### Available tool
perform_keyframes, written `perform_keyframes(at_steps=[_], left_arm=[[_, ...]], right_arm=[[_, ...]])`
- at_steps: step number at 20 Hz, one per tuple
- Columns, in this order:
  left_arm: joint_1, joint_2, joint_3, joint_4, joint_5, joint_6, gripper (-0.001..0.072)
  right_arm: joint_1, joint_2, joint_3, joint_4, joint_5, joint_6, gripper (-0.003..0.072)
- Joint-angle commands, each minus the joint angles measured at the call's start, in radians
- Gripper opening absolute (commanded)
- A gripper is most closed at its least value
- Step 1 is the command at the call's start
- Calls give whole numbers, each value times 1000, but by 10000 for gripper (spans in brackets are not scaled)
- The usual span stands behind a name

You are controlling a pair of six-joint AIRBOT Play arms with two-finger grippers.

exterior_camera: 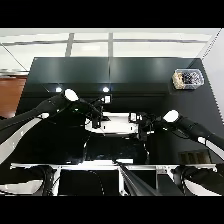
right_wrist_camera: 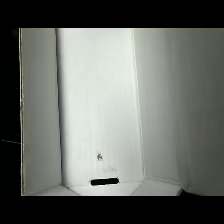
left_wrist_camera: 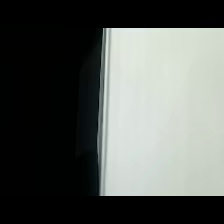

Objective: Fold the box and place the chain.

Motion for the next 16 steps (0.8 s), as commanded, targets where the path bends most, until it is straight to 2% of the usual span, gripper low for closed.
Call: perform_keyframes(at_steps=[1, 2, 3, 5, 6, 7, 8, 9, 10, 13, 14, 15, 16], left_arm=[[1, 0, 0, 0, -2, 0, 25], [1, 0, 0, 0, -2, 0, 25], [1, 0, 0, 0, -3, 0, 26], [1, 4, 2, 1, -10, -3, 31], [3, 8, 6, 2, -23, -5, 106], [5, 16, 9, 1, -33, -12, 362], [6, 31, 9, 6, -30, -45, 530], [9, 51, 9, 21, -35, -76, 581], [16, 77, 9, 48, -54, -103, 581], [42, 194, 9, 225, -97, -278, 581], [56, 236, 9, 281, -129, -342, 579], [71, 271, 9, 314, -172, -384, 574], [90, 301, 9, 327, -228, -409, 499]], right_arm=[[0, -1, -1, -1, -3, 3, 708], [0, -1, -1, -2, -3, 3, 626], [0, -1, -1, -2, -3, 3, 461], [0, -1, -1, -2, -3, 3, 453], [0, -1, -1, -1, -3, 3, 453], [0, -1, -1, -1, -3, 3, 453], [0, -1, -1, -2, -3, 3, 453], [0, -1, -1, -2, -2, 3, 453], [0, -1, -1, -2, -2, 3, 412], [0, -1, -1, -2, -2, 3, 403], [0, -1, -1, -2, -2, 3, 329], [0, -1, -1, -2, -2, 2, 138], [0, -1, -1, -2, -2, 3, 68]])
